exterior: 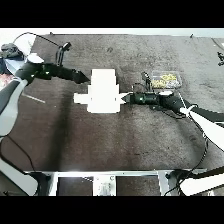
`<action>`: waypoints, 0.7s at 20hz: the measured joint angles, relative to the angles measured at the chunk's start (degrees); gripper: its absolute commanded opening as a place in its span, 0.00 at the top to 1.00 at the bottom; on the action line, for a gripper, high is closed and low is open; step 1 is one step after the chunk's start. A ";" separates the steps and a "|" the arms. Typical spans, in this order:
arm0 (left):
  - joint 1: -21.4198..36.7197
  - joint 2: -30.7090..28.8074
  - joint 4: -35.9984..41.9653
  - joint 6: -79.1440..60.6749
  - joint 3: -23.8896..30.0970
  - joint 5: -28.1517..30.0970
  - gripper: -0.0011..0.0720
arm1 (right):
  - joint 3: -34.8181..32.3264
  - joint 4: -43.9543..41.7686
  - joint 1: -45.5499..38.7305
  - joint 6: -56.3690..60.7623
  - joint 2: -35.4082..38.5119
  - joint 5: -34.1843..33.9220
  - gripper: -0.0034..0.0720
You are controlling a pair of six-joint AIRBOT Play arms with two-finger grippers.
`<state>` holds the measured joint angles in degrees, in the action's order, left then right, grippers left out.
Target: Fold the box and place the chain.
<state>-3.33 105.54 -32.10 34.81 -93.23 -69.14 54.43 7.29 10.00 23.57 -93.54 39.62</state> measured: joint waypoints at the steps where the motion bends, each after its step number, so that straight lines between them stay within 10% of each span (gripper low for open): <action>1: -0.50 2.49 -1.33 1.66 -3.30 -0.79 0.24 | 0.00 0.11 0.00 0.00 -0.02 0.00 0.94; 14: -1.92 19.52 -4.02 8.24 -21.66 -7.58 0.26 | 0.02 0.63 0.00 -1.46 0.02 0.13 0.94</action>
<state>-5.26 125.05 -36.12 43.05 -114.89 -76.73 54.46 7.92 10.00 22.11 -93.51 39.75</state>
